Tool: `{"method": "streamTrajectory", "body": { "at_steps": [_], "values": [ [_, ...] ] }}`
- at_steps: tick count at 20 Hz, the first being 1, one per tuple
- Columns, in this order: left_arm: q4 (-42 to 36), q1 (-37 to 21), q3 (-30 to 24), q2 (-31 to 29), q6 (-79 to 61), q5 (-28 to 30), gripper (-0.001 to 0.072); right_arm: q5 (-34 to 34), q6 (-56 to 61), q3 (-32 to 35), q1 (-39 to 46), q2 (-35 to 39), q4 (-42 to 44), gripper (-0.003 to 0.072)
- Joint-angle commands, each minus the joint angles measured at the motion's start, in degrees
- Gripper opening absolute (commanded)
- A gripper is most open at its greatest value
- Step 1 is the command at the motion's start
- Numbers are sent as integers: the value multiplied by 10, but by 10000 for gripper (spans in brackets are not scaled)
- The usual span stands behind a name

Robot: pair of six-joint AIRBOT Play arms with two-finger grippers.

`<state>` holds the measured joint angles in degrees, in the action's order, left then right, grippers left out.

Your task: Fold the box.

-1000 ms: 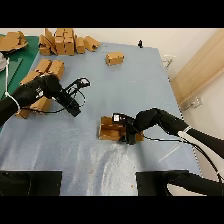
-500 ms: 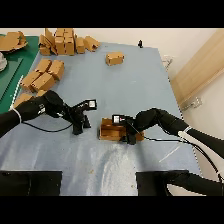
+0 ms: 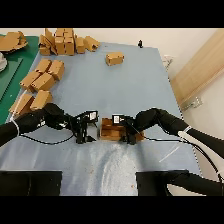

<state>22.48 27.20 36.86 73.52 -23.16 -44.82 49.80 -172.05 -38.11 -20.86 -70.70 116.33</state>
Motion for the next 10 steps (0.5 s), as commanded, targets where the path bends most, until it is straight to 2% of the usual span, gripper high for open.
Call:
{"method": "streamTrajectory", "body": {
  "at_steps": [1,6,10],
  "values": [
    [-66,9,-2,22,-36,39,688,0,0,0,0,0,0,501],
    [-68,45,10,30,-37,50,695,0,0,0,0,0,0,501],
    [-68,50,10,34,-37,72,696,0,0,0,0,0,0,501]
  ]
}}
